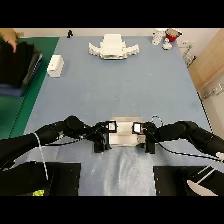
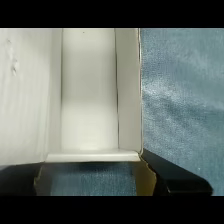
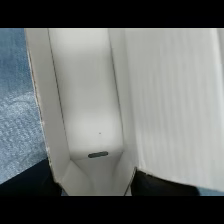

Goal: Fold the box.

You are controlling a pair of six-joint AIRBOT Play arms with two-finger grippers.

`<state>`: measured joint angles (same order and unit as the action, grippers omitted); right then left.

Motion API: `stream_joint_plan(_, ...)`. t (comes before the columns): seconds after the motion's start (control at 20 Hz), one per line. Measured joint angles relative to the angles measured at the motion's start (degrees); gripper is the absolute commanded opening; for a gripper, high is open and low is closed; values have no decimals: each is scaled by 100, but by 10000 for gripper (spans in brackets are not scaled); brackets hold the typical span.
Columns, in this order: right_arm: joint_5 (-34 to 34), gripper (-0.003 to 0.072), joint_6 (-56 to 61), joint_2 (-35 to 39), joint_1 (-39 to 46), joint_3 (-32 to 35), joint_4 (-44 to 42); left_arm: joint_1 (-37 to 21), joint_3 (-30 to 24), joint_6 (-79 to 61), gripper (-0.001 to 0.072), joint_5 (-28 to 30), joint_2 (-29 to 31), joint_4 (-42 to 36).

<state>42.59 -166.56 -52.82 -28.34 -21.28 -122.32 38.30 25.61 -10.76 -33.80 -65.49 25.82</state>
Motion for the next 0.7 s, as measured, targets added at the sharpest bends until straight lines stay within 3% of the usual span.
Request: stream_joint_plan(0.7, 9, 405, 0, 0, 0, 0, 0, -4, -74, -557, 702, 83, 46, -555)
